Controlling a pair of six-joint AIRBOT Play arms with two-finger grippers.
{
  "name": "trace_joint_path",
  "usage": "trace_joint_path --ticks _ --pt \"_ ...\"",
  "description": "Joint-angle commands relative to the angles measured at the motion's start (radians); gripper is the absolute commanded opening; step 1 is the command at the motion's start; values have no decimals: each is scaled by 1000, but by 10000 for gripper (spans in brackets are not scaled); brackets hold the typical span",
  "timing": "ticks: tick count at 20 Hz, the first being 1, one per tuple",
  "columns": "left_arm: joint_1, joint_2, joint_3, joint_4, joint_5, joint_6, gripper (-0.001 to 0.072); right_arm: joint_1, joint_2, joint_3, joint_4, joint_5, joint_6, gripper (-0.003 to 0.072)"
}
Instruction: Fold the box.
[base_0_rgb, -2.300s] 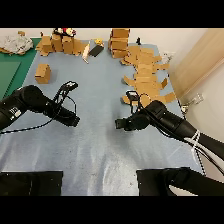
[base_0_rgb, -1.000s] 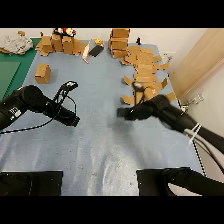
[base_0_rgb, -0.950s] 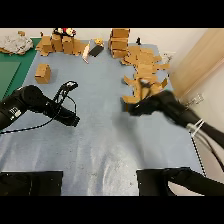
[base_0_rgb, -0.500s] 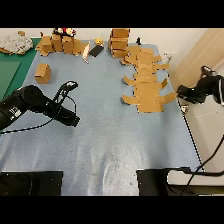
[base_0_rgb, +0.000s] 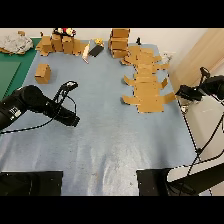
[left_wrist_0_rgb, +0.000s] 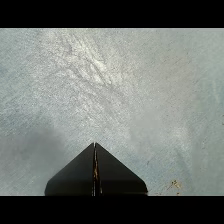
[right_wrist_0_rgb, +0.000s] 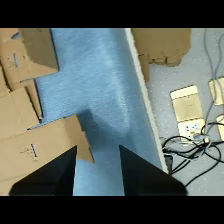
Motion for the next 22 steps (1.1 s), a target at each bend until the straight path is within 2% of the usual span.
trace_joint_path --ticks 1,8,9,10,12,18,22 --pt "0 0 0 0 0 0 12 21 -40 13 44 -23 -55 419" --pt "0 0 0 0 0 0 11 53 -78 24 56 -53 -73 413" --pt "0 0 0 0 0 0 11 60 -80 24 64 -70 -84 385" --pt "0 0 0 0 0 0 11 70 -82 24 71 -94 -95 222" --pt "0 0 0 0 0 0 12 94 -80 24 78 -138 -105 0" --pt "0 0 -1 0 0 0 11 173 -7 12 81 -324 -31 -3" --pt "0 0 0 0 0 0 11 204 166 -140 77 -304 62 -4"
